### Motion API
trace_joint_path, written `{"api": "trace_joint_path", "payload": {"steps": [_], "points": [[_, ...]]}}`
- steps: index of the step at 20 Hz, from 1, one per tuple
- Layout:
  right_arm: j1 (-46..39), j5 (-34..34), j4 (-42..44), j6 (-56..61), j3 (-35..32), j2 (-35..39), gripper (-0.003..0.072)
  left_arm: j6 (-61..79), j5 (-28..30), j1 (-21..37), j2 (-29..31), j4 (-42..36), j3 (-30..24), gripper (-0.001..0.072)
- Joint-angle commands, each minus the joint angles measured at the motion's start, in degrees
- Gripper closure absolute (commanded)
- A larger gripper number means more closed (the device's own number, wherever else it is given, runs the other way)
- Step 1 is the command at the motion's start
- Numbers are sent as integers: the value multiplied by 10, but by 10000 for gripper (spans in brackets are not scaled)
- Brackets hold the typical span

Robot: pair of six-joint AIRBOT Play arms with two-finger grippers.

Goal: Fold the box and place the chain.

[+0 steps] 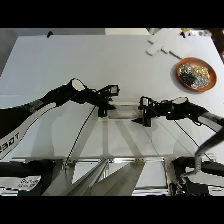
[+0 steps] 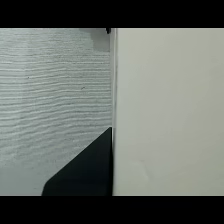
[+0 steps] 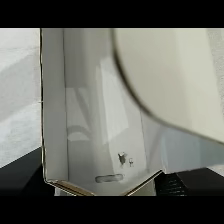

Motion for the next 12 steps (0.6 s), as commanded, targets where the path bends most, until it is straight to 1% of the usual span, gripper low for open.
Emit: {"api": "trace_joint_path", "payload": {"steps": [1,2,3,12], "points": [[0,-3,0,3,0,0,170,0,0,0,0,0,0,699],[0,-3,0,3,0,0,214,0,0,0,0,0,0,699],[0,-3,0,3,0,0,236,0,0,0,0,0,0,699],[0,-3,0,4,0,1,227,0,0,0,0,0,0,699]]}}
